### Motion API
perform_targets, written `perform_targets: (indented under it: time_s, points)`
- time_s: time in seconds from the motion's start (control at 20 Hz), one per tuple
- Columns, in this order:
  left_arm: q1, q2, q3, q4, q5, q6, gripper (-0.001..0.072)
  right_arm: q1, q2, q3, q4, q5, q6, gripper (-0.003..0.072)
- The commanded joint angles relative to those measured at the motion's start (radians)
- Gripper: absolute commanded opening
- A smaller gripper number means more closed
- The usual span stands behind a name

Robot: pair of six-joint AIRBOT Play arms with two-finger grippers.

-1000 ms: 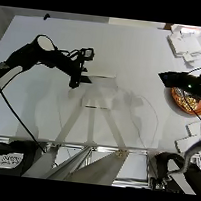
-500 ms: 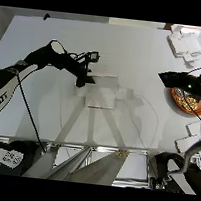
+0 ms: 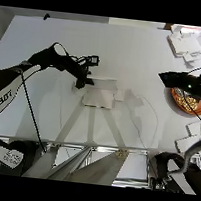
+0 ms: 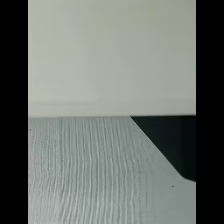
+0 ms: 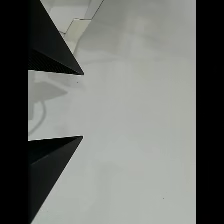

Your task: Fold the box and place the chain.

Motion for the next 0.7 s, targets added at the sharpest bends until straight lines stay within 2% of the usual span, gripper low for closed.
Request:
perform_targets:
  time_s: [0.0, 0.3, 0.5, 0.55, 0.65]
  points:
    - [0.001, -0.007, 0.001, 0.003, 0.002, 0.003, 0.0003, -0.001, 0.0, 0.0, 0.0, 0.0, 0.0, 0.0389]
    - [0.001, -0.006, 0.001, 0.002, 0.015, 0.003, 0.0016, -0.001, 0.0, 0.0, 0.003, 0.016, -0.001, 0.039]
    - [-0.003, -0.006, 0.001, 0.002, 0.015, 0.003, 0.0016, 0.0, 0.007, 0.001, 0.028, 0.133, -0.103, 0.0406]
    - [-0.002, -0.006, 0.001, 0.002, 0.015, 0.003, 0.0016, 0.001, 0.01, 0.002, 0.051, 0.185, -0.162, 0.0424]
    - [-0.002, -0.006, 0.001, 0.002, 0.015, 0.003, 0.0016, 0.016, 0.01, 0.011, 0.103, 0.315, -0.28, 0.0547]
